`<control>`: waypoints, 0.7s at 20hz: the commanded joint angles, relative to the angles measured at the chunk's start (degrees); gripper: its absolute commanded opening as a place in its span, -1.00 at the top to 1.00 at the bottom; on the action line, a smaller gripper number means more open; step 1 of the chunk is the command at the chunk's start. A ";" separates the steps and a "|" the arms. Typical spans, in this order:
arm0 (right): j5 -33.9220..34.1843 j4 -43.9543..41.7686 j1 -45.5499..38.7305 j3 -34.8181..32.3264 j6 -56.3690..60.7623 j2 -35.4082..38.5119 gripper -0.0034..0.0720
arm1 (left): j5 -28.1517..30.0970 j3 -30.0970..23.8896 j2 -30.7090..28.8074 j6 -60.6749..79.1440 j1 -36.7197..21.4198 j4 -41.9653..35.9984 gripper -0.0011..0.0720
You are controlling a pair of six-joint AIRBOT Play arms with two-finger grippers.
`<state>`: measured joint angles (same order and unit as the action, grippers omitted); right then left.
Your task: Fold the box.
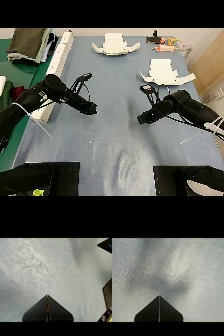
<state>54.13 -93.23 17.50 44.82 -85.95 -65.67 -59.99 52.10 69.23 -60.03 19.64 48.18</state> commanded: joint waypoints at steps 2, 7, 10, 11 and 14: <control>-0.07 0.07 -0.02 0.04 0.00 -0.02 0.90 | 0.02 0.04 0.04 0.00 0.02 0.02 0.93; -0.44 -0.02 -0.02 0.04 0.00 -0.04 0.90 | 0.00 0.04 0.04 0.00 0.02 0.02 0.93; -1.09 -2.69 -0.02 0.04 0.02 -0.04 0.90 | 0.00 0.04 0.04 0.00 0.02 0.02 0.93; -1.07 -4.15 -0.02 0.17 0.90 -0.04 0.90 | 0.02 0.04 0.04 0.00 0.02 0.02 0.93; 1.62 -0.09 -2.62 6.40 9.86 -0.15 0.36 | 0.00 0.04 0.04 0.00 0.02 0.02 0.93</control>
<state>53.76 -95.55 16.64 47.20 -81.91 -65.76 -59.99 52.10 69.23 -60.03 19.64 48.21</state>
